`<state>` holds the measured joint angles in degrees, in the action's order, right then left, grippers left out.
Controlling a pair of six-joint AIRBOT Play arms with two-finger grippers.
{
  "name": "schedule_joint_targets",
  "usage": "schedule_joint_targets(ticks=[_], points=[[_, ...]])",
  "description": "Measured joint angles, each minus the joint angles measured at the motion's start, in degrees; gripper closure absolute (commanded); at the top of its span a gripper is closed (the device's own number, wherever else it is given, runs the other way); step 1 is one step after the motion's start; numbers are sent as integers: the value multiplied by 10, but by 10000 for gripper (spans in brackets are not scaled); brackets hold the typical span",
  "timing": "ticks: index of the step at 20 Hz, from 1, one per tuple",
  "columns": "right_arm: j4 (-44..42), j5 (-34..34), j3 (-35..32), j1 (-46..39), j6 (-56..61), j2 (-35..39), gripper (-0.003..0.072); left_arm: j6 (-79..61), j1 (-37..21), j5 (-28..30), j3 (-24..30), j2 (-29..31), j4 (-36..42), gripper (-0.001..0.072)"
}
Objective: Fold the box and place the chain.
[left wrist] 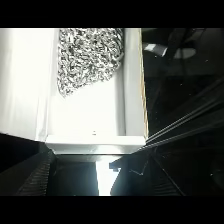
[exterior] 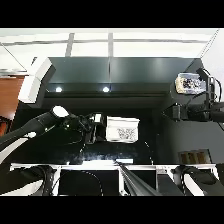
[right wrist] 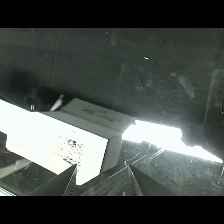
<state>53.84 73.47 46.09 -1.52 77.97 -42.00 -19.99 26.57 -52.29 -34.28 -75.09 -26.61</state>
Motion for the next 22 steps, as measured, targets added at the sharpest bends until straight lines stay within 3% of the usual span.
schedule_joint_targets(ticks=[22], points=[[0,0,0,0,0,0,295,23,30,25,-9,-8,-2,-2]])
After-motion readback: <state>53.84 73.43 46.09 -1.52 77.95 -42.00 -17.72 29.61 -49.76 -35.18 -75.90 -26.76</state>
